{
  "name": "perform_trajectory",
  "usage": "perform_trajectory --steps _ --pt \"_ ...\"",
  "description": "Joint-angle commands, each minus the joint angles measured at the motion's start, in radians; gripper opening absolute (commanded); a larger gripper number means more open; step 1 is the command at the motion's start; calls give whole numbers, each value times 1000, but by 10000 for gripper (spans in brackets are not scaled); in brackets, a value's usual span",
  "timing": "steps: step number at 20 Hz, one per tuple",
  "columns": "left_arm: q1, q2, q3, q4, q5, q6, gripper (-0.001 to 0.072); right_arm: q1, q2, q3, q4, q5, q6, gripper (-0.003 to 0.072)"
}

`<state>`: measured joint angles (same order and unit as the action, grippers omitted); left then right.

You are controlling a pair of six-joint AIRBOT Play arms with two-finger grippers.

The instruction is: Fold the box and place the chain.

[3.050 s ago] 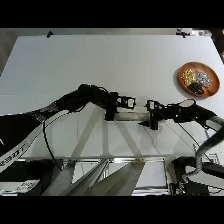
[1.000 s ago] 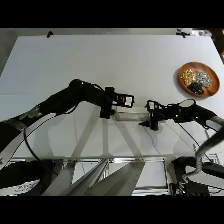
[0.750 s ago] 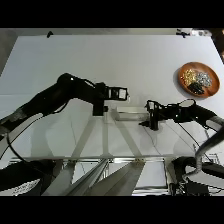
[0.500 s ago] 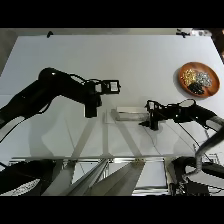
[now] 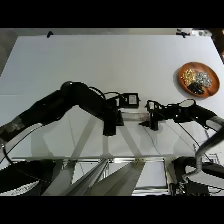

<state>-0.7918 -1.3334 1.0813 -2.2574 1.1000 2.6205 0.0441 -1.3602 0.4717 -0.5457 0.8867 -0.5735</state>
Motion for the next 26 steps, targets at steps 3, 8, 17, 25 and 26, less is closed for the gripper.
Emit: perform_trajectory --steps 3,8,17,25,26 --pt "-45 -72 -1 -87 -353 -16 12 0 -1 0 0 0 0 412" --pt "-44 -121 -1 -80 -664 -200 11 0 -1 0 0 0 0 412" --pt "-24 -291 -1 -51 -777 -424 7 0 -1 0 0 0 0 412" --pt "-13 -304 -1 -49 -592 -452 6 0 -1 0 0 0 0 412" --pt "-13 -306 -1 -49 -563 -452 6 0 -1 0 0 0 0 412"
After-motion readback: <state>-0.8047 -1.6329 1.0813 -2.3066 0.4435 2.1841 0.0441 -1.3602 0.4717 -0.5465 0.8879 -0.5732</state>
